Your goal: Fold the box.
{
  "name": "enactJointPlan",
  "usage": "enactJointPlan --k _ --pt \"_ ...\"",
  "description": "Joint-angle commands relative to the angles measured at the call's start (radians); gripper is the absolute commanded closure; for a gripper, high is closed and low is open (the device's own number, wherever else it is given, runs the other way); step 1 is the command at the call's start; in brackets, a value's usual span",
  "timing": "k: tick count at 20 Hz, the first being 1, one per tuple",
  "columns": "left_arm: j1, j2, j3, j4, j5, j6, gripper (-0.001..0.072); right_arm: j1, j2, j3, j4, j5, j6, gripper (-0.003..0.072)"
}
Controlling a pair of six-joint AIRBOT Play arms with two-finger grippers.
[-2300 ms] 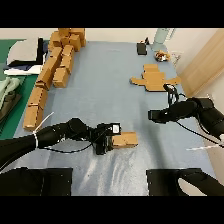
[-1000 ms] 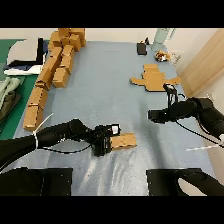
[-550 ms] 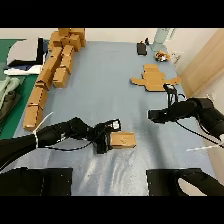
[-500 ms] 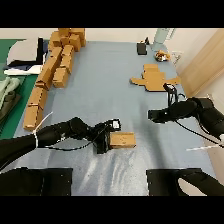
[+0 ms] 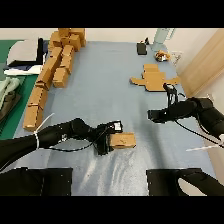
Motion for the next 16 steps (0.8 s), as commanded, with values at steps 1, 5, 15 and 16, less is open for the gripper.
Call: enactJointPlan --k 1,5,15,16 --pt "-0.014 -0.023 0.012 0.010 0.008 0.008 -0.0011 0.000 0.000 0.000 0.001 0.004 0.000 0.0683" --pt "-0.015 -0.037 0.034 0.024 0.008 0.006 -0.0011 0.000 0.000 0.000 0.001 0.004 0.000 0.0683" --pt "-0.014 -0.034 0.034 0.031 0.007 0.006 0.0189 0.000 0.000 0.001 0.000 0.004 0.000 0.0683" --pt "-0.015 -0.034 0.035 0.031 0.006 0.006 0.0189 0.000 0.000 0.001 0.001 0.004 0.000 0.0683"
